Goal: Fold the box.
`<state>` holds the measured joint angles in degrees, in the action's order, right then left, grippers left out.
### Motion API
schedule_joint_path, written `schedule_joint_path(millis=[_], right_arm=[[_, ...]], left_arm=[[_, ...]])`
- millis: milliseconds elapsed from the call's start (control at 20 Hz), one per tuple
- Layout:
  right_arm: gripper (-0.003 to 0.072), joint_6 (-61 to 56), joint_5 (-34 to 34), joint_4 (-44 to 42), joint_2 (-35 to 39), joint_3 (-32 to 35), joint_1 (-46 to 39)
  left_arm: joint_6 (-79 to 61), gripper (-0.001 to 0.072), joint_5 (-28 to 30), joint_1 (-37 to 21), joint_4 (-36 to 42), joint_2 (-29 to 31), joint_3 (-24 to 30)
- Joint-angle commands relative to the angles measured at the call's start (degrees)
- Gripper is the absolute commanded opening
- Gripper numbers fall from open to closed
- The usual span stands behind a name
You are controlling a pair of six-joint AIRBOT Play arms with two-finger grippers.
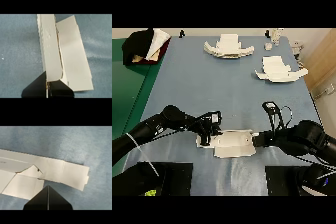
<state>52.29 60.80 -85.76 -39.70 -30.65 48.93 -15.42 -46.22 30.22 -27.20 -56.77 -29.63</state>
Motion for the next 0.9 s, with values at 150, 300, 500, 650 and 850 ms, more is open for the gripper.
schedule_joint_path(millis=[150,300,500,650,850], right_arm=[[0.0001,-0.04,-0.79,0.07,0.0,-0.02,0.04],[0.0001,-0.04,-0.79,0.09,0.0,-0.02,0.02],[0.0001,-0.07,-0.79,0.39,0.0,-0.02,0.02],[0.0001,-0.04,-0.79,0.5,0.0,-0.02,0.02],[0.0001,-0.11,-0.81,0.59,0.0,-0.02,0.0]], left_arm=[[-0.66,0.0014,-0.28,0.07,0.17,0.02,-0.09],[-1.68,0.0014,-0.26,0.07,0.2,0.02,-0.13],[-2.01,0.0014,0.11,0.07,0.2,0.02,-0.13],[-2.16,0.0014,0.79,0.07,0.28,0.0,-0.33],[-2.12,0.0014,0.57,0.07,0.37,-0.04,-1.09]])
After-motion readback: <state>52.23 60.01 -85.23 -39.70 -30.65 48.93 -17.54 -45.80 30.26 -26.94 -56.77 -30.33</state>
